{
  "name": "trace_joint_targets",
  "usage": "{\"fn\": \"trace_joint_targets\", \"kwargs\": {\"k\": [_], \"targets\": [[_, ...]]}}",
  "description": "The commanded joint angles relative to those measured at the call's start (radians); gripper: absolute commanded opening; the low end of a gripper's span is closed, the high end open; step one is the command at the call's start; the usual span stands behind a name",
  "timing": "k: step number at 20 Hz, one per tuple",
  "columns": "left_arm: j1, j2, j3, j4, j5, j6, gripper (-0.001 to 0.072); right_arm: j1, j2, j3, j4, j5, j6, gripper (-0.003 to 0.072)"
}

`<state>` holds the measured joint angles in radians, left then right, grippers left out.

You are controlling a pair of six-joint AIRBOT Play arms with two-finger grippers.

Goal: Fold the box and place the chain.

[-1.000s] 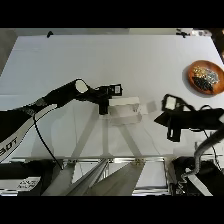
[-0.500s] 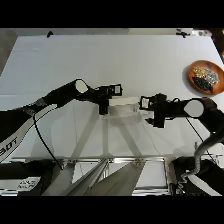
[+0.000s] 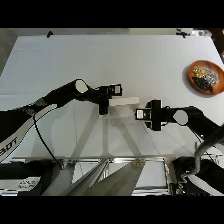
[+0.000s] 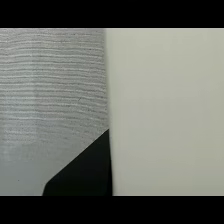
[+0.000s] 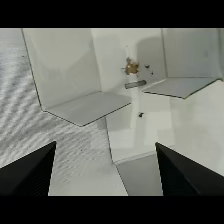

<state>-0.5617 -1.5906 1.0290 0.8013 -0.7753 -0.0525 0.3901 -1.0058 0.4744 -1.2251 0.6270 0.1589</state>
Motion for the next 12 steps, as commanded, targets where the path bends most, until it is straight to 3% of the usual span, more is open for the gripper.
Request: {"fn": "trace_joint_targets", "kwargs": {"k": [1,6,12], "targets": [[-0.001,-0.001,0.000,0.000,0.000,0.000,0.0014,0.003,-0.002,-0.017,0.089,-0.039,-0.037,0.0706],[-0.001,-0.001,0.000,0.000,0.000,0.000,0.0014,0.003,-0.003,-0.017,0.342,-0.070,-0.217,0.0706],[-0.001,-0.001,0.000,0.000,0.000,0.000,0.0014,0.002,-0.003,-0.017,0.370,-0.134,-0.220,0.0703]]}}
